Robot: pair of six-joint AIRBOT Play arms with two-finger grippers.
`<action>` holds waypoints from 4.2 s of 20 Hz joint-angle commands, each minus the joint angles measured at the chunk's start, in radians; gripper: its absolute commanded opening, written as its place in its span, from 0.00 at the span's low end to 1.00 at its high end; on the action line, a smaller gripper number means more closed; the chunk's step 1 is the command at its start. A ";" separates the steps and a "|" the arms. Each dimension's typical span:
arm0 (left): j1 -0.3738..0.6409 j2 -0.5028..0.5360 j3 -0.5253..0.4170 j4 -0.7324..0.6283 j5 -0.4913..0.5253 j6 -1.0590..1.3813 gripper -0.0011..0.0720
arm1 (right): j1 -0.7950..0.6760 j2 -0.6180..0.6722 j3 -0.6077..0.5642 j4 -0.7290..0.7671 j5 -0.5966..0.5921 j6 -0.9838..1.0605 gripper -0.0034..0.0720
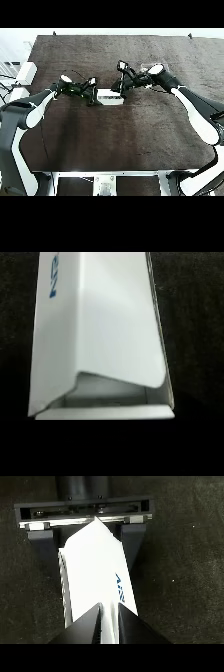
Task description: Fold the box and place the chain.
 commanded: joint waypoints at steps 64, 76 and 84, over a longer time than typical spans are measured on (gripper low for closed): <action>-0.001 0.000 0.000 0.000 -0.004 0.001 0.87 | -0.095 0.472 -0.201 0.120 0.044 0.326 0.06; -0.001 0.000 0.000 -0.001 -0.003 0.001 0.87 | -0.180 0.676 -0.594 0.123 -0.135 0.343 0.06; 0.007 0.011 0.000 -0.001 -0.017 -0.047 0.07 | -0.180 0.684 -0.638 0.124 -0.149 0.353 0.06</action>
